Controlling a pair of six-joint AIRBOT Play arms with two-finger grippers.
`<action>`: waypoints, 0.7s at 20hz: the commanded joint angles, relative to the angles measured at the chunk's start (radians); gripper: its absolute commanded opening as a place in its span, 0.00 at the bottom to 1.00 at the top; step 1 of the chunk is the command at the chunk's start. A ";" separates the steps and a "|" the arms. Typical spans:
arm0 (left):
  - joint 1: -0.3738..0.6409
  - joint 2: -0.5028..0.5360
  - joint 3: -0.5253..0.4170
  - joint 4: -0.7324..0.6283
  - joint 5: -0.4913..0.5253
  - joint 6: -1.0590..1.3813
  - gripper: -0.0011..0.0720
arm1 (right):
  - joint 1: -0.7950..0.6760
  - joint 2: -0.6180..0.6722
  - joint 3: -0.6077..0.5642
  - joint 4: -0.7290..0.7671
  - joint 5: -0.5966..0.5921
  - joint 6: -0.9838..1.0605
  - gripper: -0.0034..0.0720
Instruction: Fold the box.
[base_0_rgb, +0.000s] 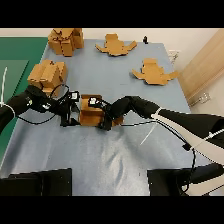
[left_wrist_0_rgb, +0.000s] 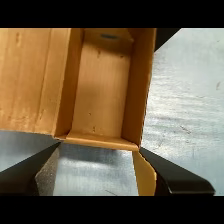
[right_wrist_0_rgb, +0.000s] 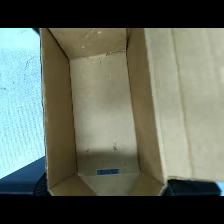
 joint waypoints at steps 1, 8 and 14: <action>0.001 -0.027 0.009 -0.039 0.029 0.091 0.97 | 0.000 0.000 0.001 0.000 0.000 0.000 0.97; -0.009 -0.028 0.009 -0.084 0.010 0.119 0.97 | 0.000 0.000 0.001 -0.001 0.001 0.000 0.97; -0.024 -0.028 0.009 -0.084 -0.026 0.114 0.96 | 0.000 0.000 0.001 -0.026 0.001 0.000 0.97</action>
